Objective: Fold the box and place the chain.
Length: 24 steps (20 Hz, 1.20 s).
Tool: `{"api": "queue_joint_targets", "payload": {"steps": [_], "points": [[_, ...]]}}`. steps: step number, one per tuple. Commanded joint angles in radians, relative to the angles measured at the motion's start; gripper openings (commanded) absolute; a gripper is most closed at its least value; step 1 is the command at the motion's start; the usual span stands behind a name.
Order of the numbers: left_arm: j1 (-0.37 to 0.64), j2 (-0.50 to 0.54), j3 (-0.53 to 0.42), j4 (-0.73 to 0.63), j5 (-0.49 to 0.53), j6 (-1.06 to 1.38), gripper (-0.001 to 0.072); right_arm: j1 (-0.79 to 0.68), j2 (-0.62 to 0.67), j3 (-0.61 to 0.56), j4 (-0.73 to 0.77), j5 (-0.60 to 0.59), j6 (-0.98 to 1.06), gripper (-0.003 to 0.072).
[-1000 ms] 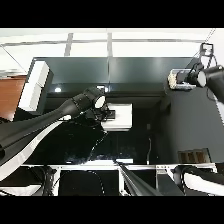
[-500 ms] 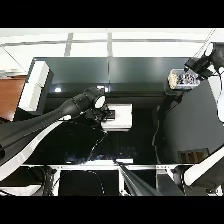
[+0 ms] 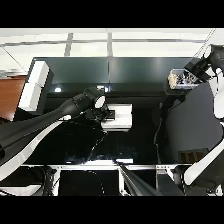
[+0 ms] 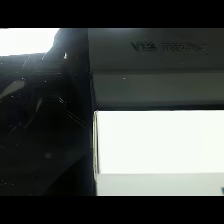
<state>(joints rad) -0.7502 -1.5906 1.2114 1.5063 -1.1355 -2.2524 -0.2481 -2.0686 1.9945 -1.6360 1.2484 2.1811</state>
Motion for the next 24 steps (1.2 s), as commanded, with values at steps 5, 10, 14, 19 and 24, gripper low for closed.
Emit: {"api": "queue_joint_targets", "payload": {"steps": [5, 10, 14, 19, 24], "points": [[0.000, 0.000, 0.000, 0.000, 0.000, 0.000, 0.0022, -0.003, -0.009, 0.007, 0.013, 0.091, -0.126, 0.0014], [0.000, 0.000, 0.000, 0.000, 0.000, 0.000, 0.0022, -0.006, 0.133, 0.035, 0.021, 0.079, -0.358, 0.0012], [0.000, 0.000, 0.000, 0.000, 0.000, 0.000, 0.0022, -0.005, 0.328, 0.035, 0.068, 0.114, -0.535, 0.0012], [0.000, 0.000, 0.000, 0.000, 0.000, 0.000, 0.0022, -0.013, 0.565, 0.032, 0.409, 0.167, -0.650, 0.0012], [0.000, 0.000, 0.000, 0.000, 0.001, 0.000, 0.0022, 0.031, 0.788, -0.026, 0.570, 0.208, -0.690, 0.0012]]}}
